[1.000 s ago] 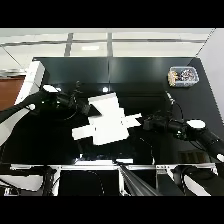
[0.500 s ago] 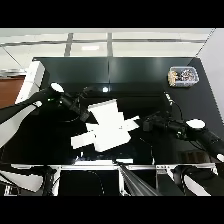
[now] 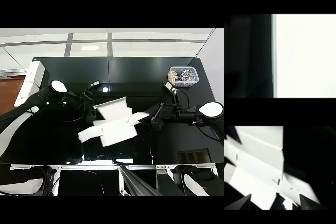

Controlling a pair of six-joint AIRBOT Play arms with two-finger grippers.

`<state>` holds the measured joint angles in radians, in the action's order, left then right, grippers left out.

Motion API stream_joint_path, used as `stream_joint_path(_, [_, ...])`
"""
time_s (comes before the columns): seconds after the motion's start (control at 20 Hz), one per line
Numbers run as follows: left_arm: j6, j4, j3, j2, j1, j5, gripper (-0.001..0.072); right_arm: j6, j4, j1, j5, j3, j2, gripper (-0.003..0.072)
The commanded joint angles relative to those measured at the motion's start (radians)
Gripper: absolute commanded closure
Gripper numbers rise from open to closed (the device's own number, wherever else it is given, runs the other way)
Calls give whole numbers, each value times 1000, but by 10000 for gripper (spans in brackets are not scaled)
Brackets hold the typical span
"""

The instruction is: Fold the box and place the chain.

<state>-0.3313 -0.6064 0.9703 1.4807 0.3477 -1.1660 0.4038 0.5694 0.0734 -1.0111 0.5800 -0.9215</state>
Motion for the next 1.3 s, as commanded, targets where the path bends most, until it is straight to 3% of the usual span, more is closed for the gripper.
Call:
stream_joint_path(0.0, [366,52,-24,-39,74,212,679,-89,115,45,117,-22,4,-23])
stream_joint_path(0.15, [410,-50,-24,-21,95,220,679,-274,191,137,191,-64,1,-23])
stream_joint_path(0.5, [383,-67,-24,41,96,201,679,-459,281,300,264,-109,-59,-22])
stream_joint_path(0.7, [384,-67,-24,41,96,195,679,-466,270,341,247,-110,-105,-22])
stream_joint_path(0.9, [384,-67,-24,41,98,195,679,-505,119,386,269,-110,-162,-23])
stream_joint_path(1.0, [384,-67,-24,41,98,195,679,-512,110,420,304,-110,-163,-22])
stream_joint_path(1.25, [383,-66,-24,41,98,173,679,-513,97,356,337,-67,-133,-22])
